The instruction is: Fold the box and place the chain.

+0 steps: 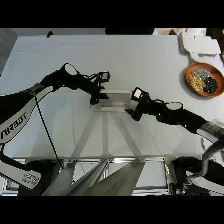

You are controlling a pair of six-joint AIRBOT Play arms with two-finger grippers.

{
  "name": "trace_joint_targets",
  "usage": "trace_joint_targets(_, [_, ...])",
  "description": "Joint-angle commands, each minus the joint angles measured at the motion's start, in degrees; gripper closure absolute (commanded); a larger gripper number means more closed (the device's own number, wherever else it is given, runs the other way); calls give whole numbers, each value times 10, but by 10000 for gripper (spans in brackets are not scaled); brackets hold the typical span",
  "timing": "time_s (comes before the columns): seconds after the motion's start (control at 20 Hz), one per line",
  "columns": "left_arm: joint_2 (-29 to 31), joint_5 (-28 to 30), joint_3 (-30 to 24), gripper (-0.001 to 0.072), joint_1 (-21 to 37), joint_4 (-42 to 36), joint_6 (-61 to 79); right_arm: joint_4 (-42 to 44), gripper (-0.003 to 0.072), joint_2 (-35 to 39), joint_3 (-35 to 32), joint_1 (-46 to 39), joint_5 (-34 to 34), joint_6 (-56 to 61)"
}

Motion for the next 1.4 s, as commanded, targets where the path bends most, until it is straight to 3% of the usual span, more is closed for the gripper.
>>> trace_joint_targets(0.0, [0,0,0,696,0,0,0,-11,21,-15,12,-1,-11,1])
trace_joint_targets(0.25, [0,0,0,696,0,0,0,-24,21,-15,19,-1,-1,-20])
trace_joint_targets(0.4, [0,0,0,696,0,0,0,-25,21,-22,38,-30,73,-45])
trace_joint_targets(0.65, [0,0,0,696,0,0,0,-70,21,-51,49,-51,120,-66])
trace_joint_targets(1.05, [0,0,0,696,0,0,0,-68,21,-139,92,-73,216,-90])
trace_joint_targets(1.35, [0,0,0,696,0,0,0,-81,21,-146,103,-68,214,-75])
